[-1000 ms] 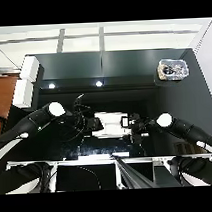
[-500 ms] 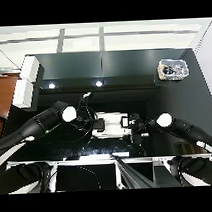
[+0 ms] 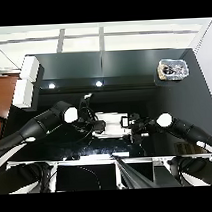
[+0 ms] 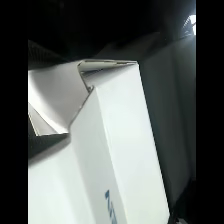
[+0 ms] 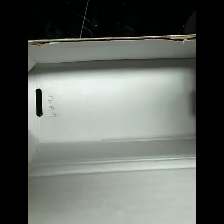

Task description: Fold the box and place the chain.

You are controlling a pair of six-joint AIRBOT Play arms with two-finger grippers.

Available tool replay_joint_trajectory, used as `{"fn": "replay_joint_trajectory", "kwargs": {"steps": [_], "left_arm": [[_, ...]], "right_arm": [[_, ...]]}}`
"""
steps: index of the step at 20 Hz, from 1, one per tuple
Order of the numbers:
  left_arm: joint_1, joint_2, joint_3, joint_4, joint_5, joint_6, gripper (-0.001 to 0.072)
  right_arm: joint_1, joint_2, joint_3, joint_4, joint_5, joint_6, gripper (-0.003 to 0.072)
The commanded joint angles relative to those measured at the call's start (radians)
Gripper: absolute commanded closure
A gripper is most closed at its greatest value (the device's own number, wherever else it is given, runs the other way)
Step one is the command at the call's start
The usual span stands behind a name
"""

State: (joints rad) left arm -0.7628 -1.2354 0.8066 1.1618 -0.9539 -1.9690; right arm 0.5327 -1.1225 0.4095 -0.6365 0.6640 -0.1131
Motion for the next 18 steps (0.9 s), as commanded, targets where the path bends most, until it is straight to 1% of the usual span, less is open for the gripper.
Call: {"fn": "replay_joint_trajectory", "kwargs": {"steps": [1,4,5,8,13,18], "left_arm": [[-0.028,0.0,0.018,0.004,0.0,-0.013,0.0228],[-0.048,0.0,0.026,0.029,-0.001,-0.065,0.0231],[-0.049,0.0,0.026,0.04,-0.003,-0.08,0.0258],[-0.049,0.0,0.026,0.055,0.003,-0.089,0.0376],[-0.052,-0.006,0.026,0.162,-0.004,-0.213,0.0378],[-0.115,-0.039,0.034,0.274,0.005,-0.34,0.0378]], "right_arm": [[0.0,0.0,0.0,0.0,0.0,0.0,0.021],[0.0,0.0,0.0,0.0,-0.007,0.0,0.0209],[0.0,0.0,0.0,0.0,-0.008,0.0,0.0209],[0.0,0.0,0.0,0.0,-0.008,0.0,0.021],[0.0,0.0,0.0,0.0,-0.008,0.0,0.0209],[0.0,0.0,0.0,0.0,-0.016,0.0,0.0209]]}}
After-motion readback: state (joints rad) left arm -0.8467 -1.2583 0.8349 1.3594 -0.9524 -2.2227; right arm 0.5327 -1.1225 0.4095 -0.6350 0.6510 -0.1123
